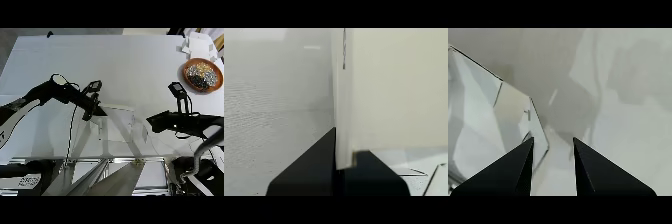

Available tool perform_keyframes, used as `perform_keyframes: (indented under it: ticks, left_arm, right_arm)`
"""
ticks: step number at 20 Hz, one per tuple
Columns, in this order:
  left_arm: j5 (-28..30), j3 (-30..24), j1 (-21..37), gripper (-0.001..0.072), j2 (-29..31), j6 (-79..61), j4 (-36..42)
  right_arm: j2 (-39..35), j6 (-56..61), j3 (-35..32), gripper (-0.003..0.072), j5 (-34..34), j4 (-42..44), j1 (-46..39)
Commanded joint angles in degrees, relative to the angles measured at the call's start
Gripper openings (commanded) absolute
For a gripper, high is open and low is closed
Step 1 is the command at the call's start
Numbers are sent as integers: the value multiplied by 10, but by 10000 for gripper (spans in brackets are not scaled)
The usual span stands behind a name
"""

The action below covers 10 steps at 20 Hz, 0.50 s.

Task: Fold the box and place the chain.

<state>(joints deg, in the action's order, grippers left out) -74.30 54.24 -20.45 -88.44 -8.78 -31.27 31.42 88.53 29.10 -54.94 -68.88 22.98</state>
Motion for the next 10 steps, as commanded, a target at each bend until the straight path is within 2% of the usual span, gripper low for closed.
perform_keyframes:
  ticks: [1, 4, 10]
  left_arm:
    - [63, -19, -28, -1, 4, -5, -3]
    - [129, -24, -45, 0, 3, -17, 8]
    - [162, -25, -51, 0, 3, -42, 37]
  right_arm:
    - [-46, 0, 0, 303, -34, -37, 0]
    - [-47, 0, 0, 303, -33, -45, 0]
    - [-47, -3, -1, 302, -14, -45, 0]
